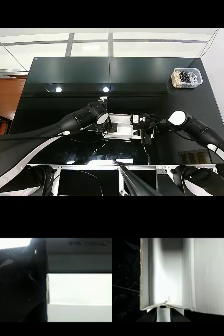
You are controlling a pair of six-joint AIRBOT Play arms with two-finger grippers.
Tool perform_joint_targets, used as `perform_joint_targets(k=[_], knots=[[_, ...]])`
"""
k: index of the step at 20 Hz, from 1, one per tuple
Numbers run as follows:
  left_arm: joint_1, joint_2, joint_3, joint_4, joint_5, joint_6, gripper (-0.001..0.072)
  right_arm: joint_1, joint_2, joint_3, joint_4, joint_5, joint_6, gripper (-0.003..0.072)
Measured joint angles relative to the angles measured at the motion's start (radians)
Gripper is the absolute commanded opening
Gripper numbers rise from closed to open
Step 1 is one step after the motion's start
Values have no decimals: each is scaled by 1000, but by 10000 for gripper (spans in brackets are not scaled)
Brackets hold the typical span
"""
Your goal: Fold the box and place the chain.
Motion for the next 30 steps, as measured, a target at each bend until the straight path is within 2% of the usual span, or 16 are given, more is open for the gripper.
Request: perform_joint_targets(k=[18,20,21,22,23,24,25,26,27,28,30], knots=[[0,0,0,-4,0,-1,30,1,-50,0,131,-57,2,185],[0,0,0,-4,0,-1,30,1,-50,0,133,-58,2,418],[0,0,0,-4,1,-1,30,1,-50,0,134,-58,1,413],[0,0,0,-5,1,-1,30,1,-50,0,134,-60,1,232],[0,0,0,-4,0,0,30,1,-50,0,133,-63,1,184],[0,0,0,-4,0,0,30,1,-50,0,134,-65,2,219],[0,0,0,-4,0,0,30,1,-50,0,133,-64,2,285],[0,0,0,-4,0,1,31,1,-50,0,134,-63,1,203],[0,0,0,-4,0,1,30,1,-50,0,133,-64,2,88],[0,0,0,-4,0,2,30,1,-50,0,132,-66,2,59],[0,0,0,-4,1,2,30,1,-49,0,132,-69,3,58]])
